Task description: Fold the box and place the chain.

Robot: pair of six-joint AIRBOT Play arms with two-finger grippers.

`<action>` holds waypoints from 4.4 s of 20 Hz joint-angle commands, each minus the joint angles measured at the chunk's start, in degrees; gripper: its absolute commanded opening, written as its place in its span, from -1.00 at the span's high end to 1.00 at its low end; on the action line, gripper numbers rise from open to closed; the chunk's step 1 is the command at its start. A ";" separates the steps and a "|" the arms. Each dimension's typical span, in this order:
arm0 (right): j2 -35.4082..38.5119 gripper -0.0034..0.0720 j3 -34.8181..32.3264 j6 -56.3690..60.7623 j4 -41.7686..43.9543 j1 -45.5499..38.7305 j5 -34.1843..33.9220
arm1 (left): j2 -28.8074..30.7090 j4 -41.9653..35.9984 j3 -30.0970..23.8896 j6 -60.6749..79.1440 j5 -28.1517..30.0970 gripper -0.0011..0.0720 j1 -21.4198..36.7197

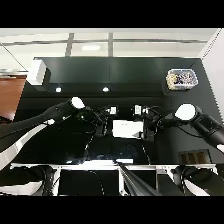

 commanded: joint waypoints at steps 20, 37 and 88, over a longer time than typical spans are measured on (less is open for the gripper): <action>0.15 -0.94 -0.46 2.80 -2.19 1.97 -9.03 | -0.04 0.00 -0.02 0.00 -0.07 -0.41 0.00; 0.17 0.12 -0.46 5.38 -1.62 1.97 -5.66 | -0.04 -0.02 -0.02 0.02 0.00 -0.41 0.02; 5.42 0.88 -3.87 35.52 18.08 -19.78 9.11 | -0.04 -0.02 -0.02 0.00 0.02 -0.41 0.02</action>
